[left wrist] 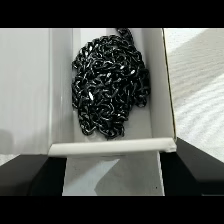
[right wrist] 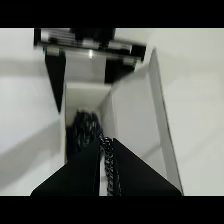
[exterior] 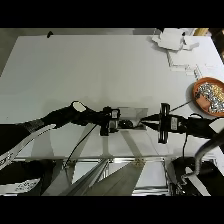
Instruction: Fold the box and place the chain.
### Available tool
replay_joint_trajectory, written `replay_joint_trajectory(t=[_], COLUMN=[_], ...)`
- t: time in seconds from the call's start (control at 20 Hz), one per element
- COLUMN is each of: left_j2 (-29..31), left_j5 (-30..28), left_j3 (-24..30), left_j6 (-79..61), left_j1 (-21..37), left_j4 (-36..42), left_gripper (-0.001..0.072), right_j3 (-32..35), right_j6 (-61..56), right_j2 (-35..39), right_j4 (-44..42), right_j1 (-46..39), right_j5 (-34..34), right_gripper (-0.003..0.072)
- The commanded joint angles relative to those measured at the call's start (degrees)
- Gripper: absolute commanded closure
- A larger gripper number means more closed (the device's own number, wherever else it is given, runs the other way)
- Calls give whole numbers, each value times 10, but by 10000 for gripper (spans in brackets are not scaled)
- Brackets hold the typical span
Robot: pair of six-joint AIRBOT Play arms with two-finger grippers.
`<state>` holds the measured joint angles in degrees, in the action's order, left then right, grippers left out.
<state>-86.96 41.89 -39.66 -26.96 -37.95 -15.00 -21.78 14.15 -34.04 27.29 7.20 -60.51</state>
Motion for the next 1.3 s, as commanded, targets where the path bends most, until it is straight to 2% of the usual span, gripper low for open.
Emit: replay_joint_trajectory(t=[0.0,0.35,0.4,0.5,0.55,0.6,0.7,0.75,0.85,1.0,1.1,1.25], left_j2=[0,0,0,0,0,0,0,0,0,0,0,0], left_j5=[1,1,1,1,1,1,2,2,2,2,3,3], left_j3=[0,0,0,0,0,0,0,0,0,0,0,0], left_j6=[0,0,0,0,0,0,0,0,0,0,0,0], left_j1=[0,0,0,0,0,0,0,0,0,0,0,0], left_j4=[0,0,0,0,0,0,0,0,0,0,0,0], left_gripper=[390,390,390,390,390,390,390,390,390,390,390,390], right_j3=[-1,-1,-1,-1,-5,-16,-63,-90,-121,-122,-121,-121], right_j6=[0,-5,-13,-43,-43,-43,-44,-44,-33,11,11,11], right_j2=[-12,-100,-109,-109,-109,-109,-109,-109,-109,-131,-164,-225], right_j4=[-102,-48,-31,1,5,15,66,102,128,153,214,298], right_j1=[2,93,93,92,85,72,21,-13,-70,-146,-156,-130], right_j5=[-7,77,78,101,104,87,3,-34,-25,40,71,76], right_gripper=[666,664,616,428,405,416,517,518,519,519,530,528])
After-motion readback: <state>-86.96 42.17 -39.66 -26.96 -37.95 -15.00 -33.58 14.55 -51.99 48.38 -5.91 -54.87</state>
